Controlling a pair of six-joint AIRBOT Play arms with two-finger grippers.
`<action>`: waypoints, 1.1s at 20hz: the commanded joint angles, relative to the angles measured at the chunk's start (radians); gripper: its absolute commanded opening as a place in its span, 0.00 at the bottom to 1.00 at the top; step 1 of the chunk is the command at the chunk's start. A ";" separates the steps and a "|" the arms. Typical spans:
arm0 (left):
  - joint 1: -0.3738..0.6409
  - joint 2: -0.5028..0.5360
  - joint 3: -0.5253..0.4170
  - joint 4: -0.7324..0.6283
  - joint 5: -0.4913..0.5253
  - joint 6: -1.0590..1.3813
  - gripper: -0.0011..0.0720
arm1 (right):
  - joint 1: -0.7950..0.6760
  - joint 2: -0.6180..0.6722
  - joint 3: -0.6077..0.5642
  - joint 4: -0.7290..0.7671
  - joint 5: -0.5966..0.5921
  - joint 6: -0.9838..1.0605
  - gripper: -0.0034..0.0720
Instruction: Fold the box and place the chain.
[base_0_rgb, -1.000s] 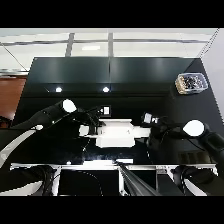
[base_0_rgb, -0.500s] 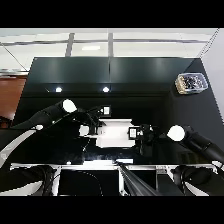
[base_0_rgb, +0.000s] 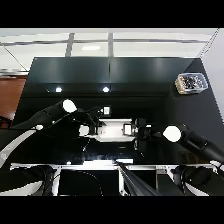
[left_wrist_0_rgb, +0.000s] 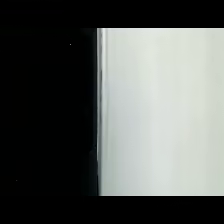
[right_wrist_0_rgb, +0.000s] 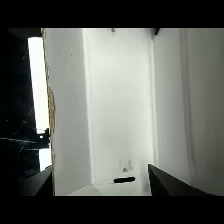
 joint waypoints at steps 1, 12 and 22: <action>0.000 -0.001 0.000 0.000 0.001 0.001 0.04 | -0.046 0.000 0.071 -0.029 0.045 0.010 0.90; 0.000 -0.001 0.000 0.000 -0.002 0.001 0.04 | -0.162 -0.041 0.083 0.143 0.095 -0.064 0.90; 0.000 -0.001 0.000 0.000 -0.002 0.000 0.04 | -0.254 -0.030 0.019 -0.062 0.155 -0.077 0.90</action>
